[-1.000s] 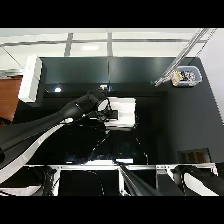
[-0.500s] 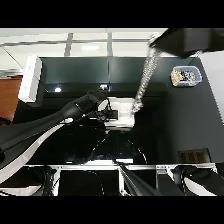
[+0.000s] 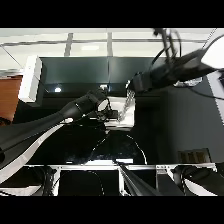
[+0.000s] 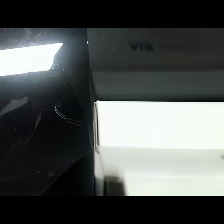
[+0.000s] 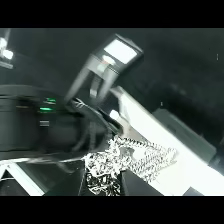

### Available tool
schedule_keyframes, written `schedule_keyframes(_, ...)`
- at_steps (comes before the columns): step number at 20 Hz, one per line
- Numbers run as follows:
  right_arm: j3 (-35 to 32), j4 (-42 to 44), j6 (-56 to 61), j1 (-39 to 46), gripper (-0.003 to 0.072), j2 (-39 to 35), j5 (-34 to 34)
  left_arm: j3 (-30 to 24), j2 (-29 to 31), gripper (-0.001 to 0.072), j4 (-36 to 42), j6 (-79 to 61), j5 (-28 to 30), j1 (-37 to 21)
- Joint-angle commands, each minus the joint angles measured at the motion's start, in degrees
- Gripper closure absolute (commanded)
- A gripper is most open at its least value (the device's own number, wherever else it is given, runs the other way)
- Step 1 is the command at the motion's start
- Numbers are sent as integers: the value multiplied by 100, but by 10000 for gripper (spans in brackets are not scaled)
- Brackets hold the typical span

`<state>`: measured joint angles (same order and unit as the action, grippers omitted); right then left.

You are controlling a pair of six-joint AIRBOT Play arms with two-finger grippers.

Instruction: Fold the box and place the chain.

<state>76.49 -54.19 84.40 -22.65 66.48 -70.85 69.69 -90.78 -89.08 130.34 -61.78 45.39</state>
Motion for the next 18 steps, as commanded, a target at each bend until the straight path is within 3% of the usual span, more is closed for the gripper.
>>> schedule_keyframes(1, -841, 170, -7, -24, 677, 4, 518, -2, 2, 687, -2, -2, 2, -2)
schedule_keyframes(9, -1593, 203, 50, -68, 669, 9, 828, -2, 2, 687, -2, -2, 9, -2)
schedule_keyframes(10, -1718, 205, 48, -68, 510, 9, 964, -2, 2, 687, -2, -2, 9, -2)
schedule_keyframes(11, -1759, 127, 48, -66, 286, 9, 981, -2, 2, 687, -2, -2, 7, -2)
schedule_keyframes(18, -1746, -1663, -234, 1182, 265, -374, 345, -2, 0, 687, 4, -2, 87, -2)
